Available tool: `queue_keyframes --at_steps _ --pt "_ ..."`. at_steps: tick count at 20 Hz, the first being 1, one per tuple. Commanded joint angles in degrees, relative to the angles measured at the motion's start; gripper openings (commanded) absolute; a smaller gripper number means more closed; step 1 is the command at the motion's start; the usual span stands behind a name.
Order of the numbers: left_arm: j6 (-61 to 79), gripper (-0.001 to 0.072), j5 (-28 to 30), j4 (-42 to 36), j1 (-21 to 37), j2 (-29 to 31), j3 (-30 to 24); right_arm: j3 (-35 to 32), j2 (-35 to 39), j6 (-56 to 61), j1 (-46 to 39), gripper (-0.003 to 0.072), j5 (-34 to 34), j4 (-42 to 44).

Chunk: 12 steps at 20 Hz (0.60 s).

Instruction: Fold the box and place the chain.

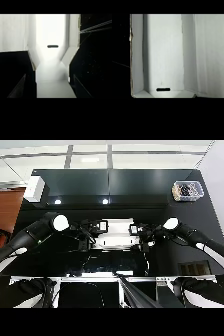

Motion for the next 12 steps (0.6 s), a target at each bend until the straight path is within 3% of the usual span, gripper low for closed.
queue_keyframes --at_steps 1,7,12 --pt "0.13 0.0713 -0.02 -3.39 0.24 -0.07 0.02 -0.02 -0.02 0.02 0.02 0.0021 0.0 0.0" --pt "0.11 0.0711 4.17 -2.51 -3.37 -0.79 -0.15 -0.02 -0.02 0.0 0.0 0.0021 0.0 0.0" --pt "-0.39 0.0691 6.27 2.95 -5.09 -0.83 -0.13 -0.02 -0.02 0.0 0.02 0.0021 0.0 0.0"
